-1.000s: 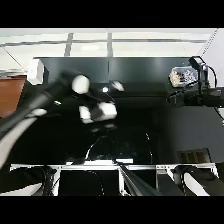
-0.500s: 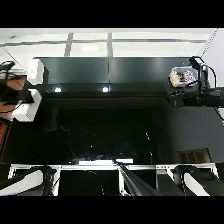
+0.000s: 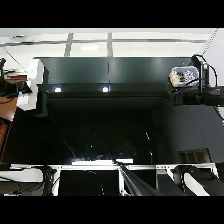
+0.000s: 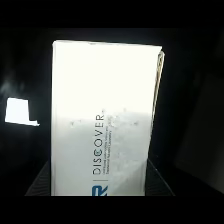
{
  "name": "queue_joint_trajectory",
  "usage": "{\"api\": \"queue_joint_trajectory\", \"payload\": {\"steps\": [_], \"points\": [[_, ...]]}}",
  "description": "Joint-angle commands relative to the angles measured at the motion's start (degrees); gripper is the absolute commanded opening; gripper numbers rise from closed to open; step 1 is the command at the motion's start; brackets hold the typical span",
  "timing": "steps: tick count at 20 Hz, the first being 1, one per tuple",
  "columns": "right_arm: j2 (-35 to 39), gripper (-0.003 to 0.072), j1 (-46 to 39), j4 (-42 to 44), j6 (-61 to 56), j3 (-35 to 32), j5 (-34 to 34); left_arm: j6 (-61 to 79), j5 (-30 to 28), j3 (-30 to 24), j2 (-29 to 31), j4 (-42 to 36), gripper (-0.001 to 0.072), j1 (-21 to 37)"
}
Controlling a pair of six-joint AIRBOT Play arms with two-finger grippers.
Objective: Fold the box and place the chain.
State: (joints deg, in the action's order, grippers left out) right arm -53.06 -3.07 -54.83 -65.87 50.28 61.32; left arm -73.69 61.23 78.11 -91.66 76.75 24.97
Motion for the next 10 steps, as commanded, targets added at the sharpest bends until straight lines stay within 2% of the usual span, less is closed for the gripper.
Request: {"api": "queue_joint_trajectory", "payload": {"steps": [1, 2, 3, 4, 7, 8, 9, 10], "points": [[-0.02, 0.0023, 0.0, 0.42, -0.37, -0.02, -0.33, 2.36, 0.81, 8.22, -7.72, -5.22, 0.0296, -0.37], [-0.02, 0.0023, 0.0, 0.44, -0.39, -0.02, -0.33, 2.36, 1.11, 10.08, -8.46, -5.01, 0.0393, -0.79], [-0.02, 0.0023, 0.0, 0.66, -0.42, -0.02, -0.28, 2.38, 0.76, 12.02, -8.5, -4.59, 0.0689, -1.18], [-0.02, 0.0023, 0.0, 1.05, -0.42, -0.02, -0.31, 2.29, 1.22, 14.86, -8.37, -4.28, 0.0718, -1.29], [-0.02, 0.0023, 0.28, 1.42, -0.39, -0.02, -0.31, -2.91, 8.76, 29.09, -8.26, -3.91, 0.0715, -2.12], [-0.02, 0.0023, 0.59, 1.4, -0.37, -0.02, -0.31, -3.37, 12.63, 34.05, -8.26, -3.85, 0.067, -2.71], [-0.02, 0.0023, 1.01, 1.4, -0.35, -0.02, -0.33, -4.98, 16.96, 38.32, -8.26, -3.76, 0.0392, -3.3], [-0.02, 0.0023, 1.49, 1.33, -0.35, -0.02, -0.33, -6.36, 21.62, 41.51, -8.11, -4.2, 0.0041, -3.96]]}}
